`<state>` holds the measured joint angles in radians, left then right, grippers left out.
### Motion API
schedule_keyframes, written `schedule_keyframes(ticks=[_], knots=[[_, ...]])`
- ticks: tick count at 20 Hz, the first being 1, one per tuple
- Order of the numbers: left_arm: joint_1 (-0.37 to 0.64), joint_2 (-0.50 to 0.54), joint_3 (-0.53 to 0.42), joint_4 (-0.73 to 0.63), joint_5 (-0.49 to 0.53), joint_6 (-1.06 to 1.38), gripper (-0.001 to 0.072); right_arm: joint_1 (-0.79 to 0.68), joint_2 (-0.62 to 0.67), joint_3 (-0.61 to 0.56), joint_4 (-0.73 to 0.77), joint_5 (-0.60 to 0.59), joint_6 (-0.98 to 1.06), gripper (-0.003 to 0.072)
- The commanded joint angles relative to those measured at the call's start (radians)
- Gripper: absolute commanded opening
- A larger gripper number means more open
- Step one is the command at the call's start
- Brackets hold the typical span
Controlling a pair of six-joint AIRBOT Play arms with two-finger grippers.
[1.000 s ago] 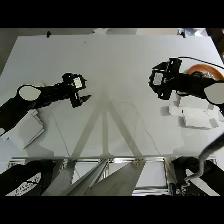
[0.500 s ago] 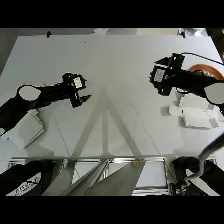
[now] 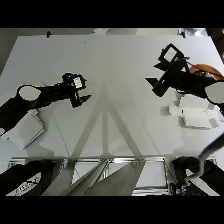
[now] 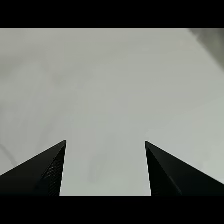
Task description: Fold the box and place the chain.
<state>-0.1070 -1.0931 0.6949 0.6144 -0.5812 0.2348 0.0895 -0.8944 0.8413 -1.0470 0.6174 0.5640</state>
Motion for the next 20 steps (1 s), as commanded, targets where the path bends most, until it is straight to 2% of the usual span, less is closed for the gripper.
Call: schedule_keyframes(ticks=[1, 4, 6, 8, 10, 14, 18, 20], knots=[[0.001, 0.001, 0.001, 0.000, 0.000, 0.000, 0.0697, 0.000, 0.000, 0.001, 0.004, 0.056, 0.217, 0.0382], [0.001, 0.001, 0.001, 0.000, 0.000, 0.000, 0.0697, 0.000, 0.000, 0.001, -0.061, 0.004, 0.257, 0.0375], [0.001, 0.001, 0.001, 0.000, 0.000, 0.000, 0.0697, -0.015, 0.000, 0.007, -0.193, -0.061, 0.439, 0.0378], [0.001, 0.001, 0.001, 0.000, 0.001, 0.000, 0.0697, -0.095, 0.000, 0.029, -0.262, -0.063, 0.548, 0.0378], [0.001, 0.001, 0.001, 0.000, 0.000, 0.000, 0.0697, -0.230, 0.000, 0.058, -0.262, -0.040, 0.569, 0.0378], [0.001, 0.001, 0.001, 0.000, 0.000, 0.000, 0.0697, -0.566, -0.005, 0.086, -0.269, 0.061, 0.580, 0.0378], [0.001, 0.001, 0.001, 0.000, 0.000, 0.000, 0.0697, -0.879, -0.080, 0.086, -0.307, 0.290, 0.581, 0.0382], [0.001, 0.001, 0.001, 0.000, 0.000, 0.000, 0.0697, -0.993, -0.124, 0.086, -0.307, 0.335, 0.584, 0.0437]])
